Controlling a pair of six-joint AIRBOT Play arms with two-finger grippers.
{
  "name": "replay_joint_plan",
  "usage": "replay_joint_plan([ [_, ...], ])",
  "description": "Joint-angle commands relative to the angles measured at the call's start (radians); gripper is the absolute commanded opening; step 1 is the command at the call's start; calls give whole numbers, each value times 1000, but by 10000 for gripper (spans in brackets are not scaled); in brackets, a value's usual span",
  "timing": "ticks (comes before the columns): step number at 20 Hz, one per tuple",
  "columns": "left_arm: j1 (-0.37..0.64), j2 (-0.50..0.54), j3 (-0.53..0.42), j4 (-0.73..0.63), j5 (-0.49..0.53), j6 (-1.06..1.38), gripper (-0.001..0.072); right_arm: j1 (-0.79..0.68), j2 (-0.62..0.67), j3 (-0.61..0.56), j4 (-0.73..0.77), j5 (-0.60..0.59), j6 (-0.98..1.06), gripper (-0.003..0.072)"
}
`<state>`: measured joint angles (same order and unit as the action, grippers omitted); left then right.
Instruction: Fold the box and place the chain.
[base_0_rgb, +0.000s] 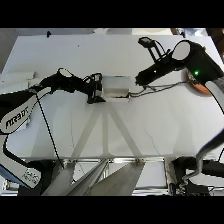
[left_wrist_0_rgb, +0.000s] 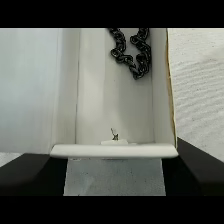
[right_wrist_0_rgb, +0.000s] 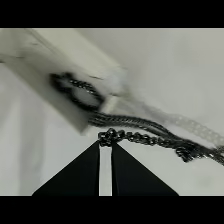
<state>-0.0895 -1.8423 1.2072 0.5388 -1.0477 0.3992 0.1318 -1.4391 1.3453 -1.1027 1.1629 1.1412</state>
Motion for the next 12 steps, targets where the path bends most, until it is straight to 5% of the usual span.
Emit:
replay_joint_plan([
  [1, 0, 0, 1, 0, 0, 0, 162, 58, 5, 1, 209, -63, -105, 14],
  [12, 0, 0, 1, 0, 0, 0, 162, 146, -86, 1, 362, -206, -201, 14],
])
